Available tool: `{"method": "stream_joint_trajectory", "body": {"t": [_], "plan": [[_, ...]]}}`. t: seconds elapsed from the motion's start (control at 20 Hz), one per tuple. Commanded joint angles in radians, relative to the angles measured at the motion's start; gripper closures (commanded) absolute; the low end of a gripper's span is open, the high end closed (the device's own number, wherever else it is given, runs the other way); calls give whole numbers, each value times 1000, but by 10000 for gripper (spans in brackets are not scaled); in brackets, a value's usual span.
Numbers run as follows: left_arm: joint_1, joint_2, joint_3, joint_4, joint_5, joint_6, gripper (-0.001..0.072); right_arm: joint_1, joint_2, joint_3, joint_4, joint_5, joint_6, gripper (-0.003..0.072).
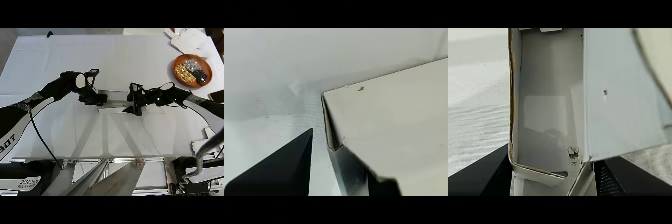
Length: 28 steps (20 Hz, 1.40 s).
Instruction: Fold the box and place the chain.
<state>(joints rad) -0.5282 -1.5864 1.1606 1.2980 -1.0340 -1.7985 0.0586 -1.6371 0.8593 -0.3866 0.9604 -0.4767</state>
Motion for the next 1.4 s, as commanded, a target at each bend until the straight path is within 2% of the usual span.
{"method": "stream_joint_trajectory", "body": {"t": [0.0, 0.15, 0.25, 0.3, 0.5, 0.6, 0.65, 0.75, 0.8, 0.85, 0.9, 1.05, 1.1, 1.15, 1.2, 1.3, 1.35], "plan": [[-20, -3, 32, 52, -16, -70, 387, 0, 0, 1, -2, 1, 0, 275], [-35, -20, 32, 45, -36, -95, 388, 0, 0, 1, -2, 1, 0, 275], [-37, -32, 32, 42, -48, -117, 445, 0, 0, 1, -2, 1, 0, 275], [-40, -32, 32, 43, -47, -117, 446, 0, 0, 1, -2, 1, 0, 275], [-42, -32, 32, 42, -39, -117, 642, 0, 0, 1, -2, 1, 0, 275], [-49, -32, 32, 43, -21, -116, 695, 0, 0, 1, -2, 1, 0, 275], [-53, -32, 32, 42, -6, -116, 695, 0, 0, 1, -2, 1, 0, 275], [-59, -32, 32, 35, 6, -111, 669, 0, 0, 1, -2, 1, 0, 275], [-60, -32, 32, 32, 6, -105, 497, 0, 0, 1, -2, 1, 0, 275], [-59, -32, 32, 18, 5, -90, 245, 0, 0, 1, -2, 1, 0, 275], [-57, -31, 33, -1, 4, -86, 110, 0, 0, 1, -2, 1, 0, 275], [-42, -29, 48, -59, -26, -51, 116, 0, 0, 1, -2, 1, 0, 275], [-37, -29, 58, -67, -42, -42, 158, 0, 0, 1, -2, 1, 0, 275], [-31, -29, 69, -66, -64, -33, 259, 0, 0, 1, -2, 1, 0, 275], [-25, -29, 79, -63, -85, -12, 298, -1, 0, 1, -2, 1, 0, 275], [-13, -24, 85, -52, -111, 0, 300, -1, 0, 1, -2, 1, 0, 275], [-6, -23, 85, -43, -120, 0, 348, 0, 0, 1, -2, 1, 0, 275]]}}
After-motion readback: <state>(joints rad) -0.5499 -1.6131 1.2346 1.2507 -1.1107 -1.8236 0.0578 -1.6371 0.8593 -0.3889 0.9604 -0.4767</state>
